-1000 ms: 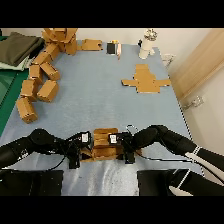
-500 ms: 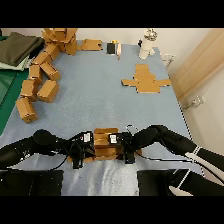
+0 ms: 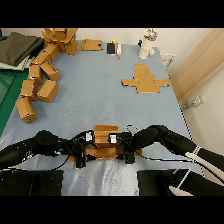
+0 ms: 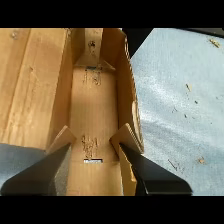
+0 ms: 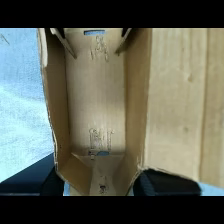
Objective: Fold the box.
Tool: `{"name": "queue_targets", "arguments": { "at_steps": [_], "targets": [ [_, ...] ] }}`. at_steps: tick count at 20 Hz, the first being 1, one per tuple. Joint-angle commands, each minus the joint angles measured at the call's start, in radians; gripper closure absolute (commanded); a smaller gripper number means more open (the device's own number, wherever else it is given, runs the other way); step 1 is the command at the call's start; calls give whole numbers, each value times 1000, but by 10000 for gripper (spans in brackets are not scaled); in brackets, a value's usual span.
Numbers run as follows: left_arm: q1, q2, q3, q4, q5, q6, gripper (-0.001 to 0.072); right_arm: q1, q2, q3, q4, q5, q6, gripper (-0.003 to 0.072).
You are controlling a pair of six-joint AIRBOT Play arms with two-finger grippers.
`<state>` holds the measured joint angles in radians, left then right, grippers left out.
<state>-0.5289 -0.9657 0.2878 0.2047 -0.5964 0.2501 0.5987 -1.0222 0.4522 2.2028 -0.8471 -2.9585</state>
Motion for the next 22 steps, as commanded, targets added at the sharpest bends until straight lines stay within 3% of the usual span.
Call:
{"name": "queue_targets", "arguments": {
  "at_steps": [1, 9, 11, 12, 14, 15, 16, 20, 22],
  "targets": [
    [-2, -1, 0, -11, -22, 1, 198, 1, 0, 0, 0, 0, -1, 184],
    [0, 0, 0, 8, -16, -5, 213, 1, 0, 0, 0, 0, -1, 184],
    [0, 9, 0, 64, 9, -46, 430, 1, 0, 0, 0, 0, -1, 184],
    [0, 23, 0, 101, 23, -91, 477, 1, 0, 0, 0, 0, -1, 184],
    [0, 73, 4, 202, 23, -200, 479, 1, 0, 0, 0, 0, -1, 184],
    [1, 110, 5, 270, 22, -271, 616, 1, 0, 0, 0, 0, -1, 184],
    [0, 150, 5, 352, 17, -348, 698, 1, 0, 0, 0, 0, -1, 184],
    [1, 329, 6, 682, -12, -822, 698, 1, 0, 0, 0, 0, -1, 184],
    [1, 416, 20, 822, -65, -1213, 699, 1, 0, 0, 1, 0, -1, 184]
  ]
}}
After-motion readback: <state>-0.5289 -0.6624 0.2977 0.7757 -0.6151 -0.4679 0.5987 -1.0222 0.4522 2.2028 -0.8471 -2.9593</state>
